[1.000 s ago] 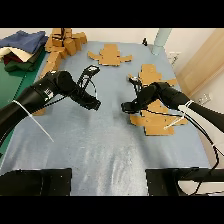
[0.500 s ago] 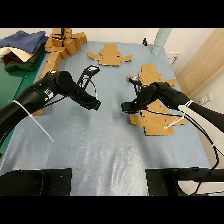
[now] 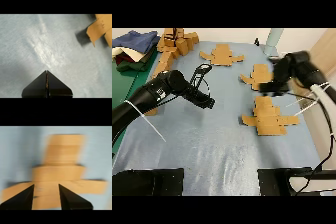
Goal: Fold the box.
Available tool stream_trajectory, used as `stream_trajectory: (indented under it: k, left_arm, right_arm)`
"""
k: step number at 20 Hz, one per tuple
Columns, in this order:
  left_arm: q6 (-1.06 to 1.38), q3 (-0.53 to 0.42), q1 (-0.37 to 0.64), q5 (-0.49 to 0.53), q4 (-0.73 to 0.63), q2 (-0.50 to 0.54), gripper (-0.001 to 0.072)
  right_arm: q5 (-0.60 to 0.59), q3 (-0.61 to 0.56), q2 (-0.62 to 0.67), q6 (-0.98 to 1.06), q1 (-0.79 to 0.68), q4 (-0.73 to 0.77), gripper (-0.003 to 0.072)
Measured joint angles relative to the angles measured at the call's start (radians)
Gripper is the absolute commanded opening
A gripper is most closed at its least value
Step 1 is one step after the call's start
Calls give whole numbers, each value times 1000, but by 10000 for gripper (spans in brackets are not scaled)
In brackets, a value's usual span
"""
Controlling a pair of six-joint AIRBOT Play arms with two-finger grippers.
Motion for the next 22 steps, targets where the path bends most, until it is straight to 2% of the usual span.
stream_trajectory:
  k: [2, 4, 10, 13, 16, 17, 18, 19, 20, 22]
  left_arm:
    - [0, 0, 0, 8, -23, 0, 14]
    - [0, 0, 0, 13, -36, 0, 14]
    - [0, 0, 0, 18, -61, 0, 15]
    - [3, 0, 0, 18, -84, 0, 16]
    - [16, 0, 0, 13, -111, 0, 18]
    - [19, 0, 0, 12, -123, 0, 108]
    - [22, 0, 0, 11, -134, 0, 395]
    - [23, 0, 0, 11, -143, 0, 479]
    - [23, 0, 0, 10, -152, 0, 472]
    - [26, 0, 0, 11, -169, 0, 471]
  right_arm:
    - [-55, -1, 0, -23, -124, -95, 442]
    - [-65, -37, 0, -81, -278, -74, 443]
    - [-39, -124, -46, -344, -654, 200, 443]
    - [-48, -144, -102, -482, -748, 312, 444]
    - [-58, -152, -161, -578, -792, 365, 443]
    - [-58, -153, -176, -604, -798, 382, 443]
    - [-59, -154, -186, -626, -801, 400, 443]
    - [-59, -154, -193, -648, -805, 417, 418]
    - [-59, -154, -199, -666, -810, 428, 380]
    - [-58, -154, -206, -695, -811, 457, 365]
